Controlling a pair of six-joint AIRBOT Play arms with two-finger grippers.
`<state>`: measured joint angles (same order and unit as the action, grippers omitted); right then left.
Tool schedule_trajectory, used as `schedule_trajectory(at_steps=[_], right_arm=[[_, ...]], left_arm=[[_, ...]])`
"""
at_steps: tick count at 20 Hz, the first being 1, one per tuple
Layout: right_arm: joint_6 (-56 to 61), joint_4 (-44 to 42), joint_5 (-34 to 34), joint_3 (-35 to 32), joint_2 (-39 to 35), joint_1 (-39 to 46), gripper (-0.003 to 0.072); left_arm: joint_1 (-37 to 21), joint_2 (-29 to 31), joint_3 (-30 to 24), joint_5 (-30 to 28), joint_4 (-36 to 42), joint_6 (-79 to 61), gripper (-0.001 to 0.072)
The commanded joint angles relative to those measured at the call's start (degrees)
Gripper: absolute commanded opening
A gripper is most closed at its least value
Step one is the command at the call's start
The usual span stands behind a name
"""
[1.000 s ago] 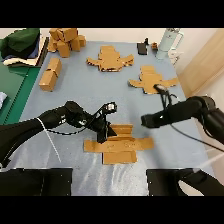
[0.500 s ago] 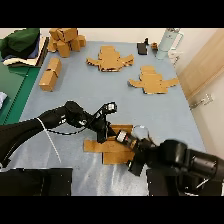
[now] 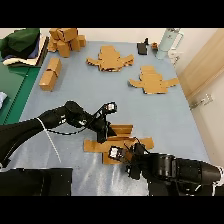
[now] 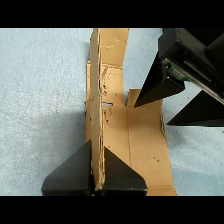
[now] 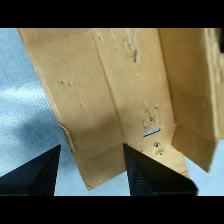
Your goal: Fold the box.
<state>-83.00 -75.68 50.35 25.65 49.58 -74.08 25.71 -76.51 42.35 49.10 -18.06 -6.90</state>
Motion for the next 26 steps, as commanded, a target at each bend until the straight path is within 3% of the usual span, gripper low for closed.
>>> schedule_trajectory(at_steps=[1, 10, 15, 22, 23, 26], right_arm=[[0.1, 3.3, -0.4, -0.2, 0.4, -0.3, 0.0578], [2.3, 6.4, -0.2, 0.3, -4.5, -0.3, 0.0578], [12.9, 18.9, -0.8, 0.3, -5.4, 0.2, 0.0579], [12.9, 17.2, -0.4, 0.3, -5.3, 0.2, 0.0583], [12.9, 17.4, -0.3, 0.3, -5.3, 0.2, 0.0689], [12.9, 16.9, 1.1, 0.3, -5.4, 0.2, 0.0717]], left_arm=[[0.0, 0.0, 0.0, 0.0, 0.0, 0.0, 0.0014], [0.0, 0.0, 0.0, 0.0, 0.0, 0.0, 0.0014], [0.0, 0.0, 0.0, 0.0, 0.0, 0.0, 0.0015], [0.0, 0.0, 0.0, 0.0, 0.0, 0.0, 0.0015], [0.0, 0.0, 0.0, 0.0, 0.0, 0.0, 0.0014], [0.0, 0.0, 0.0, 0.0, 0.0, 0.0, 0.0015]])
